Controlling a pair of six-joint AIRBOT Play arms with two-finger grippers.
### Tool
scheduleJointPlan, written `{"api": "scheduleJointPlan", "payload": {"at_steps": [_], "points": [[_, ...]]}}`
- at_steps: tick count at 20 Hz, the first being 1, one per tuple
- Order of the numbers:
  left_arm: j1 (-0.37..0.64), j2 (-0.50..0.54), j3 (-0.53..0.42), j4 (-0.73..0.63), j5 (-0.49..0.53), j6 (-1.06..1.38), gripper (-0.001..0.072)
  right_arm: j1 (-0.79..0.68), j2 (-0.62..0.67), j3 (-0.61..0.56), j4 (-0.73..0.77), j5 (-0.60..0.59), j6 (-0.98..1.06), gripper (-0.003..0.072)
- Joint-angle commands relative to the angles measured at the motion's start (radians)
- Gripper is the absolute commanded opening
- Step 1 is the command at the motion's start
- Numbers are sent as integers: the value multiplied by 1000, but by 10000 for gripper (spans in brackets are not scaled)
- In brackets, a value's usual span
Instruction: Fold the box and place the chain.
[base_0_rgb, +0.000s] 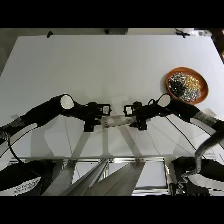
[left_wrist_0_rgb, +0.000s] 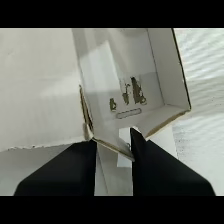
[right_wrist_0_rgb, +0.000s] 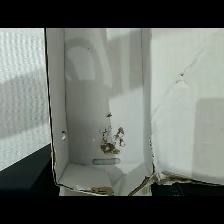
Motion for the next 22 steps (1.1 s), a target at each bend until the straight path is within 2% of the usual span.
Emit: {"api": "scheduleJointPlan", "payload": {"at_steps": [1, 7, 10, 11, 12, 19, 22], "points": [[-2, 2, 0, 12, -8, 2, 205, 1, 0, 1, 3, -2, 1, 298], [65, 47, 0, 53, -16, -12, 213, 1, 0, 1, 3, -2, 1, 298], [96, 75, 0, 57, -53, -12, 214, 1, 0, 1, 3, -2, 1, 298], [98, 77, 0, 70, -77, -11, 236, 1, 0, 1, 3, -2, 1, 298], [98, 77, 0, 83, -100, -11, 296, 1, 0, 1, 3, -2, 1, 298], [55, 76, -47, 75, -97, -3, 291, 1, 0, 1, 4, -2, 1, 298], [45, 76, -47, 74, -50, -3, 291, 1, 0, 1, 3, -2, 1, 298]]}}
